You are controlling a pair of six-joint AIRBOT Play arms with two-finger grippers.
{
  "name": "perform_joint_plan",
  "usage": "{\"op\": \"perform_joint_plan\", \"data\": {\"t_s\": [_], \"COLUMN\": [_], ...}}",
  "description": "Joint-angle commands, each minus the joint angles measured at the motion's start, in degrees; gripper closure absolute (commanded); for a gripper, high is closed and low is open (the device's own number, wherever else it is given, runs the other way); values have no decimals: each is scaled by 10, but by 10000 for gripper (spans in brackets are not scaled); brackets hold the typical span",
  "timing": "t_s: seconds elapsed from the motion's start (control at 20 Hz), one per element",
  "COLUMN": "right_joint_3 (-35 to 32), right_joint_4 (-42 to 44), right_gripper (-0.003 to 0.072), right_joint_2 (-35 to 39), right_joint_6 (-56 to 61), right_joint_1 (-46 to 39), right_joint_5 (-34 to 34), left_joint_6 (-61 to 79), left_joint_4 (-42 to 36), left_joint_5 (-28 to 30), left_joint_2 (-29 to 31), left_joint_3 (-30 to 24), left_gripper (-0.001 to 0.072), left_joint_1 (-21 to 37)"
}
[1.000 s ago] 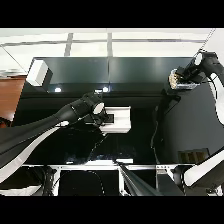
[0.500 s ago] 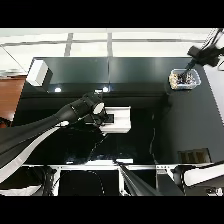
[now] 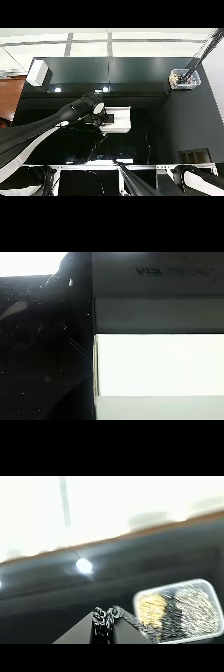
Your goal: Fold the box and place the chain.
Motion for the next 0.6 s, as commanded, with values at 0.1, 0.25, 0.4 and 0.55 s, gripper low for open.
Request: {"op": "perform_joint_plan", "data": {"t_s": [0.1,0.25,0.4,0.55], "right_joint_3": [1,1,0,0], "right_joint_4": [99,154,225,269], "right_gripper": [676,676,676,676], "right_joint_2": [103,132,137,137], "right_joint_6": [-35,-43,-61,-76], "right_joint_1": [1,1,1,6], "right_joint_5": [51,72,106,152], "left_joint_6": [0,0,0,0], "left_joint_4": [0,0,0,0], "left_joint_5": [2,2,2,2], "left_joint_2": [0,0,0,0], "left_joint_3": [0,0,0,0], "left_gripper": [679,679,679,679], "left_joint_1": [0,0,0,0]}}
